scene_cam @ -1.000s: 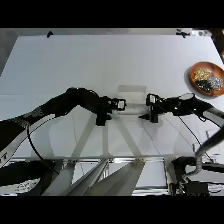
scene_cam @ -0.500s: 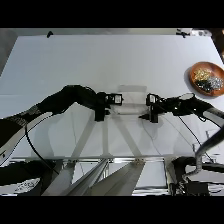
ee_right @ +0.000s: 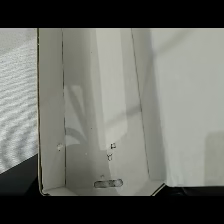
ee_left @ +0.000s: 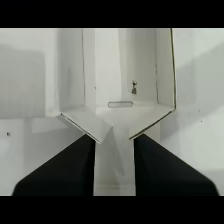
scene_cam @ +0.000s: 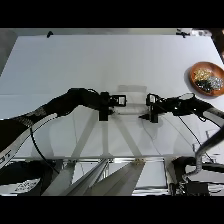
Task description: Fold the box and place the chain.
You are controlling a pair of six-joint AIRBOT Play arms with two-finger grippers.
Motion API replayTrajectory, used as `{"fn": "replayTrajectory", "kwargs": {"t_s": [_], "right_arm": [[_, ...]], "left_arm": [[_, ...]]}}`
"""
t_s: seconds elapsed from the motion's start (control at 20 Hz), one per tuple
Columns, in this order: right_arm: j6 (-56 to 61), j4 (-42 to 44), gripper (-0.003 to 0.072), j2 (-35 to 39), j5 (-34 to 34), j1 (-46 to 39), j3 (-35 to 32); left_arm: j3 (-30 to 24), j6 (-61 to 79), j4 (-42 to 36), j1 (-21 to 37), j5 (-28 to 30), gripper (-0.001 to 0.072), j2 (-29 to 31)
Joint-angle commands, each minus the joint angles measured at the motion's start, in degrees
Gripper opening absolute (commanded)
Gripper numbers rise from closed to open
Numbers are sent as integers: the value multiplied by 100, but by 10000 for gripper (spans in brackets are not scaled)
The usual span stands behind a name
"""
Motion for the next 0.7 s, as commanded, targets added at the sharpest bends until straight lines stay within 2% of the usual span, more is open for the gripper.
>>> {"fn": "replayTrajectory", "kwargs": {"t_s": [0.0, 0.25, 0.65], "right_arm": [[0, 0, 438, 4, 2, 4, 2], [0, 0, 438, 4, 2, 4, 2], [0, 0, 438, 4, 2, 4, 2]], "left_arm": [[2, 0, -9, -109, -295, 147, -24], [2, 2, -116, -258, -358, 135, -26], [2, 2, -267, -437, -767, 135, -39]]}}
